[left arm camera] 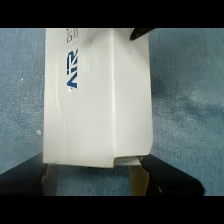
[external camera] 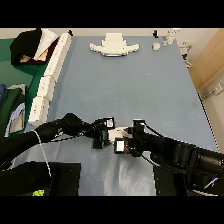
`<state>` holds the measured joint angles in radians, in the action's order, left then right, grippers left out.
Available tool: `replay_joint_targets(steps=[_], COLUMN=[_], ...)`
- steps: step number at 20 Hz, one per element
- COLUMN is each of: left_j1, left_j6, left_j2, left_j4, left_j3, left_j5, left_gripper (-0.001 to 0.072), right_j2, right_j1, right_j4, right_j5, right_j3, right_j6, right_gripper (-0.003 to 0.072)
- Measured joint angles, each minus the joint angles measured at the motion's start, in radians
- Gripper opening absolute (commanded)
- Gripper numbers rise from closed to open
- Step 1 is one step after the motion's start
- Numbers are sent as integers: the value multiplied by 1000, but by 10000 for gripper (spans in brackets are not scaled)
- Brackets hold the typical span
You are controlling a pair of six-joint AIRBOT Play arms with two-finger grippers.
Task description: Fold the box.
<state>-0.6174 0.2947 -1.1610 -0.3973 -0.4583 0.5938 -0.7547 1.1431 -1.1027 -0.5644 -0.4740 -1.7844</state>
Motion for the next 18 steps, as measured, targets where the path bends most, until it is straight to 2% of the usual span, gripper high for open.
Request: replay_joint_targets(steps=[6,7,8,18], left_j1=[0,0,0,0], left_j6=[0,0,0,0], left_j2=[0,0,0,0], left_j4=[0,-1,-1,-1], left_j3=[0,0,0,0], left_j5=[-1,-1,-2,-1], left_gripper=[524,524,524,524], right_j2=[-23,-31,-40,-60], right_j1=[-5,-5,-5,-5], right_j4=[-9,-13,-19,-33], right_j5=[7,10,13,31], right_j3=[0,0,0,0], right_j6=[0,0,-1,-1], right_gripper=[275,163,134,140])
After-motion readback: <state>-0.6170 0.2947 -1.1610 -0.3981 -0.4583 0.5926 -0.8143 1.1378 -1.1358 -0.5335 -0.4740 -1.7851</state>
